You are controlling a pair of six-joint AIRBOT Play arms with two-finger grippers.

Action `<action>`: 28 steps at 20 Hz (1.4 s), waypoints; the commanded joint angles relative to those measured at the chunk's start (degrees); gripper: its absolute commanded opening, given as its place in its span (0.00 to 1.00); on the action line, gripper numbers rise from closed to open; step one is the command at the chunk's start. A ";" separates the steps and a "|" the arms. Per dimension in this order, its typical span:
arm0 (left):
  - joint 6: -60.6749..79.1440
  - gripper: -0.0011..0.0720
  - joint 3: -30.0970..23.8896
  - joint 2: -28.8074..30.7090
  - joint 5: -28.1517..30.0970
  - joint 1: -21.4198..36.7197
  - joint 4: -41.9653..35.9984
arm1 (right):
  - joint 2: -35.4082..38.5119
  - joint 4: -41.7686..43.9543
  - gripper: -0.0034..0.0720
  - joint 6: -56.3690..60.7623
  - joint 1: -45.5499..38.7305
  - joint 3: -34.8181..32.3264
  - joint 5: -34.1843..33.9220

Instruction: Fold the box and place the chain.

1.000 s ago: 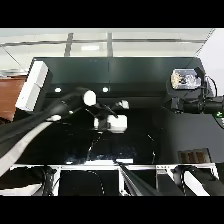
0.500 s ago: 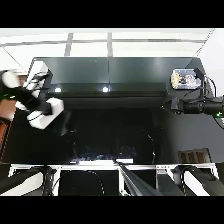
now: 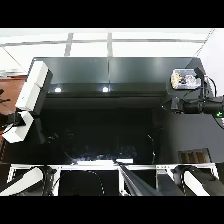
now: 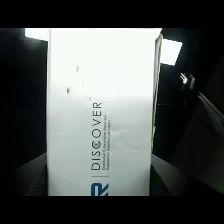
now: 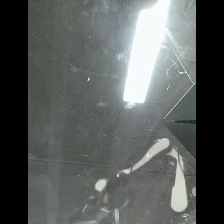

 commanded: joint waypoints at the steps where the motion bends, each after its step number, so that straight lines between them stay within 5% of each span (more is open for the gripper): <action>1: 12.81 0.51 -0.31 0.13 5.99 3.37 -1.64 | 0.07 -0.04 0.07 0.04 -0.04 0.07 -0.66; 12: 25.90 0.51 -0.81 -2.03 13.31 3.30 -9.99 | 0.07 -0.04 0.07 0.07 -0.04 0.07 -3.15; 13: 25.86 0.56 -0.81 -2.54 13.22 3.30 -10.69 | 0.07 -0.04 0.07 0.07 -0.04 0.07 -3.15; 15: 25.62 1.00 -0.70 -2.78 13.49 3.23 -12.48 | 0.07 -0.04 0.07 0.07 -0.04 0.07 -3.19; 19: 25.22 1.00 4.33 -1.07 12.68 1.53 -16.70 | 0.07 0.07 0.07 -3.41 0.11 0.92 -3.10; 23: 13.92 0.99 14.67 3.89 11.28 -3.34 -17.53 | 0.07 -0.09 0.07 -4.04 0.11 11.87 4.07; 24: 9.07 0.95 16.31 5.60 11.32 -4.46 -18.67 | 0.07 -0.07 0.07 -4.02 0.13 14.62 6.23; 26: -5.81 0.05 16.57 9.70 8.04 -6.29 -19.39 | 0.31 0.20 0.07 -5.27 0.13 16.74 6.19; 28: -4.96 0.05 11.91 15.54 8.76 -10.54 -21.29 | 1.31 -0.09 0.06 -13.75 1.57 16.41 0.68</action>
